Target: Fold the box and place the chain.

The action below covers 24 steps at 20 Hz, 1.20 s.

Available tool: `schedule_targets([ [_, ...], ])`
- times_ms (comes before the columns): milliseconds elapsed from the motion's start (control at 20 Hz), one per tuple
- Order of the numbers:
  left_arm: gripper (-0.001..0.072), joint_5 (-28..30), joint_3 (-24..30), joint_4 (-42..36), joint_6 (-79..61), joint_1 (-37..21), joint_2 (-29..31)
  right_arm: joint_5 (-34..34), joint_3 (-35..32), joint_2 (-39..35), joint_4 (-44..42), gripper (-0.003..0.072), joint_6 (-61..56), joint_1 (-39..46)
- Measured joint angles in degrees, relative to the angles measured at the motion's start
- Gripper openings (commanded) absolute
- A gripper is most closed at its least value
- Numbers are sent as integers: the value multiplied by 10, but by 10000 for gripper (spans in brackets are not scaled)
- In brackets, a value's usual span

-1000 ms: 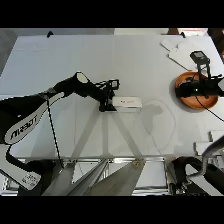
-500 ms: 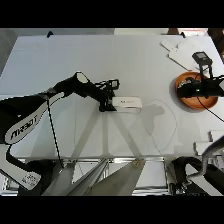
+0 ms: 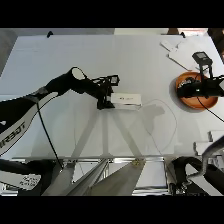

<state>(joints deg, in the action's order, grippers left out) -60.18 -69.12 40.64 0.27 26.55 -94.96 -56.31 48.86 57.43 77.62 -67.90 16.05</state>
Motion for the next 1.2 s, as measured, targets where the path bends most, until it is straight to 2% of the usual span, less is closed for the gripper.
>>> schedule_targets([
  [150, 1, 9, 0, 34, 27, 0, 73, 0, 0, 0, 0, 17, 0, 0],
  [350, 2, 61, 0, 106, 118, 0, 179, 0, 0, 0, 0, 17, 0, 0],
  [650, 2, 130, 0, 347, 418, -13, 309, 0, 0, 0, 0, 17, 0, 0],
  [850, 1, 143, 0, 428, 597, -68, 341, 0, 0, 0, 0, 17, 0, 0],
  [1050, 0, 162, 0, 457, 720, -156, 342, 0, 0, 0, 0, 17, 0, 0],
  [1200, 2, 166, 4, 463, 770, -226, 322, 0, 0, 0, 0, 17, 0, 0],
])
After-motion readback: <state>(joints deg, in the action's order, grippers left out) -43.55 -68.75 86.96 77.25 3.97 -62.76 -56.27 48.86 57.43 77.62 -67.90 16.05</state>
